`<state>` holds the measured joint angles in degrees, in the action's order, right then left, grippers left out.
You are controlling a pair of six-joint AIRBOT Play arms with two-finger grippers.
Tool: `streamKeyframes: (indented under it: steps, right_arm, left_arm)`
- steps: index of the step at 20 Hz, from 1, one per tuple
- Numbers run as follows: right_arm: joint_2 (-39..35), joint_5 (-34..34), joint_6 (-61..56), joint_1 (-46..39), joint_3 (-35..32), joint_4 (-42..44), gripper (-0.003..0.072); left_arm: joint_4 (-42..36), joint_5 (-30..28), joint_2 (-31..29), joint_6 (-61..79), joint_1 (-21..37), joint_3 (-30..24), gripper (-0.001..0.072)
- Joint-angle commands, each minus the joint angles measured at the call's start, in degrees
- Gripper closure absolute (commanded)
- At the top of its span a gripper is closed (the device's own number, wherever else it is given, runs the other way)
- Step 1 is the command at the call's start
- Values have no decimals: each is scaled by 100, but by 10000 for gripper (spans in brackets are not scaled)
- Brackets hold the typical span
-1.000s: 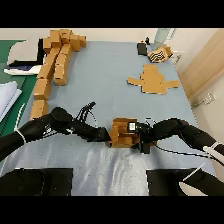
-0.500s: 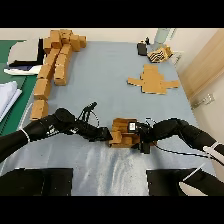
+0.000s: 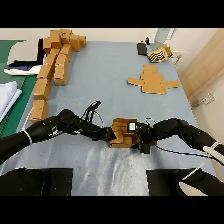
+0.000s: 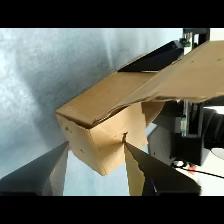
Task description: Fold the box.
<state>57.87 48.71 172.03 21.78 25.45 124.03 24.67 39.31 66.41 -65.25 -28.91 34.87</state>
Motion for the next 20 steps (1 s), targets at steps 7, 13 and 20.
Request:
streamKeyframes:
  steps: [7, 13, 20]
  right_arm:
    - [-2, 0, 0, 0, 2, 0, 175]
    - [-2, 0, 0, 0, 2, 0, 175]
    - [-2, 0, 0, 0, 2, 0, 175]
  left_arm:
    - [1397, 354, 2, -1241, -184, 378, 177]
    - [1443, -55, 4, -1287, -184, 461, 178]
    - [1735, -149, 39, -1541, -184, 715, 178]
